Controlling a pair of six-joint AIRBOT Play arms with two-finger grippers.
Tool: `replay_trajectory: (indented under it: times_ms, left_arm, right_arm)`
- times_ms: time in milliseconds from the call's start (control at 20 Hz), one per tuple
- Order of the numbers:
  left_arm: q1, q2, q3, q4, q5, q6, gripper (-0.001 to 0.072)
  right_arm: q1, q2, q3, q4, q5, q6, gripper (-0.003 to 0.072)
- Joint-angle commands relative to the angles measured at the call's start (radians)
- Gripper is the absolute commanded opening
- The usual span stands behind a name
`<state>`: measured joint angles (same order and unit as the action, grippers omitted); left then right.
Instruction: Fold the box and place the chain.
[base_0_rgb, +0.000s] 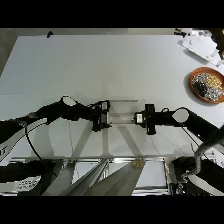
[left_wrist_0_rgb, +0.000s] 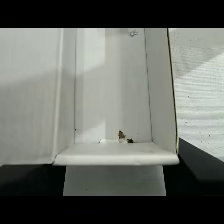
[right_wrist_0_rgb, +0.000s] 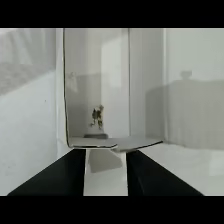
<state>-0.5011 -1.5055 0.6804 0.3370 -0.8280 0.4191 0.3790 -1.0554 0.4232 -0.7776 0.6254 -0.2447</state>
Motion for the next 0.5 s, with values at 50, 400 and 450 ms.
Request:
replay_trajectory:
  times_ms: [50,400,450]
  left_arm:
    - [0.001,0.0,0.0,0.0,0.002,0.0,0.0325]
    - [0.001,0.0,0.0,0.0,0.002,0.0,0.0325]
    - [0.001,0.0,0.0,0.0,0.002,0.0,0.0325]
  right_arm:
    - [0.029,-0.002,0.0,0.071,-0.045,-0.001,0.0125]
    - [0.063,-0.022,0.0,0.111,-0.043,-0.029,0.0119]
    - [0.063,-0.032,0.0,0.128,-0.039,-0.029,0.0119]
